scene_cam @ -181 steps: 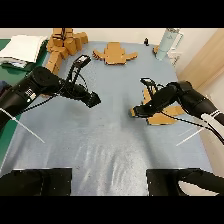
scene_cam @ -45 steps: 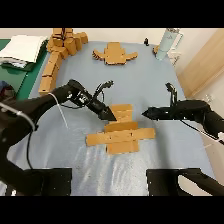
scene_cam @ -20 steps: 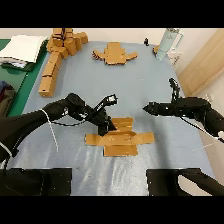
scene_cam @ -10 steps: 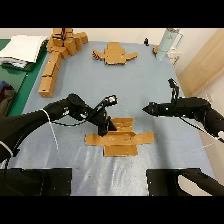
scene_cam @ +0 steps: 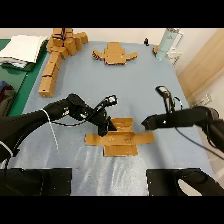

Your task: Fold the box.

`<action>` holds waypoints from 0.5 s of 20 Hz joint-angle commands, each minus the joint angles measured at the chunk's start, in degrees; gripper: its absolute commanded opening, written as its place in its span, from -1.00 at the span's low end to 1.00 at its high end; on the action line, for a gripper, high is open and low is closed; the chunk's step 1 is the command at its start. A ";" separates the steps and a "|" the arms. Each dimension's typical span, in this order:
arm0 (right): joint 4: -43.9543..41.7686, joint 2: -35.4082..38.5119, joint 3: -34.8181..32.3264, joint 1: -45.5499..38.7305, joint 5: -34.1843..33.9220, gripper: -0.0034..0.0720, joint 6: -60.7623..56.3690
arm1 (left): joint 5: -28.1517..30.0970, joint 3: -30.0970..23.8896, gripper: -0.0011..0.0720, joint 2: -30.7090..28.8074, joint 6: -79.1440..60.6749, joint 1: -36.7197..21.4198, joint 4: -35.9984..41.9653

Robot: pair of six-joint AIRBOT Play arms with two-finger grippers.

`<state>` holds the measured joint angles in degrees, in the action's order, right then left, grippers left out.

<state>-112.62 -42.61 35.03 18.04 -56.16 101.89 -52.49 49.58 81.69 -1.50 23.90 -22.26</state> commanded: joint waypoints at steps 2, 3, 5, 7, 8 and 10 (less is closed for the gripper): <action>18.38 9.53 -5.18 24.24 -0.85 -0.90 -14.08 | 0.02 -0.02 -0.94 0.02 -0.02 0.02 -0.04; 19.47 9.92 -6.80 29.97 -0.61 -0.90 -14.43 | 0.02 -0.02 -0.94 0.02 -0.02 0.00 -0.04; 20.83 8.81 -9.44 40.13 -0.31 -0.62 -14.40 | 0.00 -0.02 -0.94 0.02 -0.02 0.04 -0.04; 24.81 5.42 -10.56 47.69 0.85 0.38 -14.34 | 0.02 -0.02 -0.94 0.02 -0.02 0.04 -0.04; 27.36 3.48 -10.58 50.14 1.95 0.54 -14.21 | 0.02 -0.02 -0.94 0.02 -0.02 0.04 -0.04; 32.96 -0.92 -10.58 53.16 5.57 0.66 -14.23 | 0.02 -0.02 -0.94 0.02 -0.02 0.04 -0.04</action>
